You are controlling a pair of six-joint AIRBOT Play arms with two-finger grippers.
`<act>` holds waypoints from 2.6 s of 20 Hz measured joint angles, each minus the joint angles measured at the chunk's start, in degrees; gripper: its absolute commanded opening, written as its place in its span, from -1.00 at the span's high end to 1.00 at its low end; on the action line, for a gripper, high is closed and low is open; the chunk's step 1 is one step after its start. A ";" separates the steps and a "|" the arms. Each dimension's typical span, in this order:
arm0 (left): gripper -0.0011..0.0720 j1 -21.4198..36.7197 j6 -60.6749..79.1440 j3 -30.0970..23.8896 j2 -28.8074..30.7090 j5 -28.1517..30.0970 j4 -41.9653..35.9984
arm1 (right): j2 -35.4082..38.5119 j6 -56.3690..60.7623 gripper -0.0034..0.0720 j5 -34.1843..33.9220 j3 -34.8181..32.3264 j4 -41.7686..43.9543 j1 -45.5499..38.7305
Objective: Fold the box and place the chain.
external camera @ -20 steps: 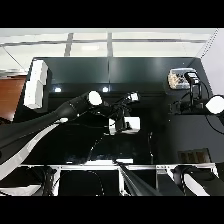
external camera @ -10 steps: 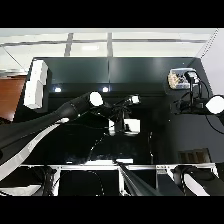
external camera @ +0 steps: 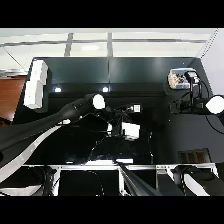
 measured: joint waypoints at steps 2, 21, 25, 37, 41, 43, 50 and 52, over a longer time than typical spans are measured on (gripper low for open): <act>-0.98 -0.87 0.11 0.00 -0.07 0.09 2.36 | 0.00 0.02 0.86 0.00 0.00 0.00 0.00; 0.02 29.00 -49.16 3.32 24.76 -18.08 26.75 | 0.00 0.09 0.86 0.22 0.00 0.07 0.00; 0.02 46.69 -57.35 2.12 30.99 -22.16 29.07 | 0.00 0.09 0.86 0.22 0.00 0.28 0.00; 0.02 70.27 -57.72 -20.22 34.21 -8.66 36.15 | 0.00 1.01 0.86 -0.20 0.00 1.79 0.00; 0.01 73.09 -53.33 -21.68 33.05 -2.99 33.73 | 0.00 1.01 0.86 -0.68 0.00 2.01 0.00; 0.01 73.59 -49.09 -21.92 31.28 -1.11 30.36 | 0.00 1.11 0.86 -0.92 0.00 2.14 0.00; -0.98 74.14 -43.41 -20.50 23.91 5.51 27.56 | 0.00 2.54 0.86 -1.14 0.00 3.02 0.00; -0.98 73.99 -42.99 -19.10 23.06 6.93 27.61 | 0.00 2.56 0.86 -1.14 0.00 3.15 0.00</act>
